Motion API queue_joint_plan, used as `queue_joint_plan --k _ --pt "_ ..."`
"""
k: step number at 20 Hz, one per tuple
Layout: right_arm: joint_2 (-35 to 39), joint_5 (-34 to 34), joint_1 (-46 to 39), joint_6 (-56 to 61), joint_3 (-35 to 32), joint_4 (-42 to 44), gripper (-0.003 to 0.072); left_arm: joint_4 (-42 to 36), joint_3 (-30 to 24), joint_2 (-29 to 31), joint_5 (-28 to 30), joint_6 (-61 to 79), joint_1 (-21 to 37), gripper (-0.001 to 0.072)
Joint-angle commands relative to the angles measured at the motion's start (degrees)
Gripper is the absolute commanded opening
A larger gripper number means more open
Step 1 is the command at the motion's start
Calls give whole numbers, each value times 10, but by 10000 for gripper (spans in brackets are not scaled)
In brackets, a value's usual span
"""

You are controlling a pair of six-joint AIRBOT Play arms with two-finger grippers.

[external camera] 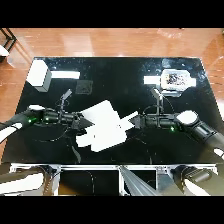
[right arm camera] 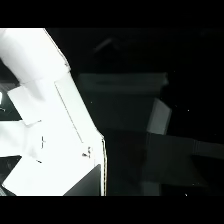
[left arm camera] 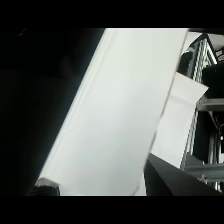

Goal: Fold the box and place the chain.

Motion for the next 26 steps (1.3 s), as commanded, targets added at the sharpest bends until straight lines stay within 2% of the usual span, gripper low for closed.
queue_joint_plan --k 1,6,7,8,16,19,22,23,24,25,26 --pt "0 0 1 1 0 0 28 39 8 -3 -10 38 -17 618" --pt "0 0 1 1 0 0 28 70 26 -3 -9 38 -65 600" --pt "0 0 1 1 0 -1 28 83 32 -3 -8 37 -70 529" --pt "0 0 1 1 0 -2 28 94 37 -3 -8 36 -70 503" --pt "0 0 1 1 0 -2 28 105 45 -4 -20 33 -66 472" --pt "0 0 1 1 0 -2 28 117 45 -4 3 20 -69 313" --pt "0 0 1 7 0 -2 29 121 45 -4 35 19 -76 43" --pt "0 -1 0 14 0 -2 123 123 45 -4 37 19 -76 26" --pt "0 -2 -2 23 0 -3 511 127 46 -4 37 19 -75 26" --pt "0 1 -11 25 0 -3 691 131 46 -4 37 19 -75 26" --pt "1 22 -32 24 4 -4 693 134 46 -3 38 20 -75 26"
